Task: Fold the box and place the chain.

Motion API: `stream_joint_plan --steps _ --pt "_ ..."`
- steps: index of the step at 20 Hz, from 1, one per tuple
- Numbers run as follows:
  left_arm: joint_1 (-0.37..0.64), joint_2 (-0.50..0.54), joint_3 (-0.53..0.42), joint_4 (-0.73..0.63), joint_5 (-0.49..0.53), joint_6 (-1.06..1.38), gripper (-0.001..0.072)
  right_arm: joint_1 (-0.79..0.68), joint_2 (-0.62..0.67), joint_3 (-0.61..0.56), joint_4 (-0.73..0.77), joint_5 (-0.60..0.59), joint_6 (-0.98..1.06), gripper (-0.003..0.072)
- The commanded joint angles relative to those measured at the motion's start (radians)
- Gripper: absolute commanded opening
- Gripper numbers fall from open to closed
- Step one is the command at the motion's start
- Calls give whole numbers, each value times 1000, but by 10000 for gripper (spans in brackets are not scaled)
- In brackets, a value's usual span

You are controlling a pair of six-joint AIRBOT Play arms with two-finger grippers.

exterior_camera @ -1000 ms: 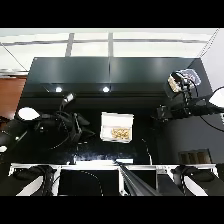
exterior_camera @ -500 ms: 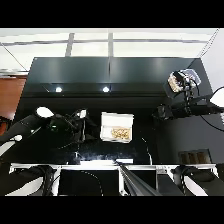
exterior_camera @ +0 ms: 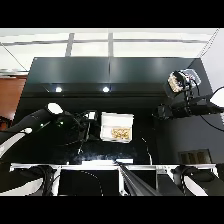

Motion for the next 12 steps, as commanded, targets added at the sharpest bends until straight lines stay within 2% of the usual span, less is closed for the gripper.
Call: stream_joint_plan --steps 1,12 --pt "-29 -9 10 -6 17 -7 700 0 0 0 -1 -1 0 324" --pt "-36 -9 11 -35 32 -8 692 0 0 0 0 -26 0 323"
